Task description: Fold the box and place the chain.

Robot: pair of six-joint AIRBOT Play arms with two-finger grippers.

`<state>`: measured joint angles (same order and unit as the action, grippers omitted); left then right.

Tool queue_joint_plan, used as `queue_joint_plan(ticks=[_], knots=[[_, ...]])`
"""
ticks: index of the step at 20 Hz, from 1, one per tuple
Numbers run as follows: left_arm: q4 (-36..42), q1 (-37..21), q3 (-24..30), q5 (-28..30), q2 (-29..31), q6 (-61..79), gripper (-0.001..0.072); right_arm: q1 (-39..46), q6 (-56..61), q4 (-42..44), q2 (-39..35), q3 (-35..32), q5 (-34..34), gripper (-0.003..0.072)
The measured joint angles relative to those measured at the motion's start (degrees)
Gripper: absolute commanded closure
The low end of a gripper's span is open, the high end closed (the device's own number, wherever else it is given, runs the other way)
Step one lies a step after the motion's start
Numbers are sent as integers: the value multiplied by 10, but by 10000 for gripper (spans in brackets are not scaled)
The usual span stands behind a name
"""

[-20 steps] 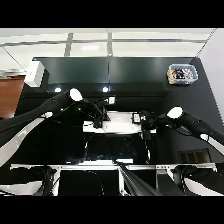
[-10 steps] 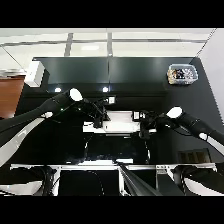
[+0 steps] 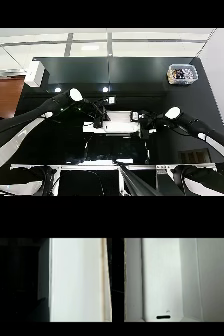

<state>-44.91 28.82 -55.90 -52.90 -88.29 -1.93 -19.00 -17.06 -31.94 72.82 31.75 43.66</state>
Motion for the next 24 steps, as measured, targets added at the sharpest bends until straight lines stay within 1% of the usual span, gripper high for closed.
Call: queue_joint_plan(ticks=[4,6,8,9,10,11,12,13,15,16,17,18,19,20,21,23,24], knots=[[0,0,0,0,0,0,683,-3,7,-7,2,2,-3,-19],[0,0,0,0,0,0,683,-3,9,-8,2,2,-3,1],[0,0,0,0,0,0,683,-3,10,-9,3,2,-4,2],[0,0,0,0,0,0,683,-3,10,-9,3,2,-4,24],[0,0,0,0,0,0,683,-3,11,-9,2,2,-4,92],[0,0,0,0,0,0,683,-3,12,-9,3,2,-5,102],[0,0,0,0,0,0,683,-3,12,-9,3,2,-5,145],[0,0,0,0,0,0,683,-3,12,-10,3,2,-5,214],[-1,0,-2,-1,0,0,677,-3,12,-10,3,2,-5,211],[-2,0,-3,-2,0,0,544,-3,12,-10,3,2,-5,211],[-13,1,-7,3,-1,0,341,-3,12,-10,3,2,-5,211],[-13,0,-12,-3,0,-1,238,-3,12,-10,3,2,-4,211],[-8,-1,-20,-1,3,-3,152,-3,11,-10,3,2,-4,211],[-13,-2,-28,-14,6,-13,55,-3,11,-10,3,2,-4,211],[-22,-3,-37,-31,13,-25,23,-3,11,-10,3,2,-4,211],[-59,-10,-50,-41,34,-63,14,-3,11,-11,3,2,-4,211],[-83,-14,-53,-56,48,-86,14,-3,11,-11,3,2,-4,211]])
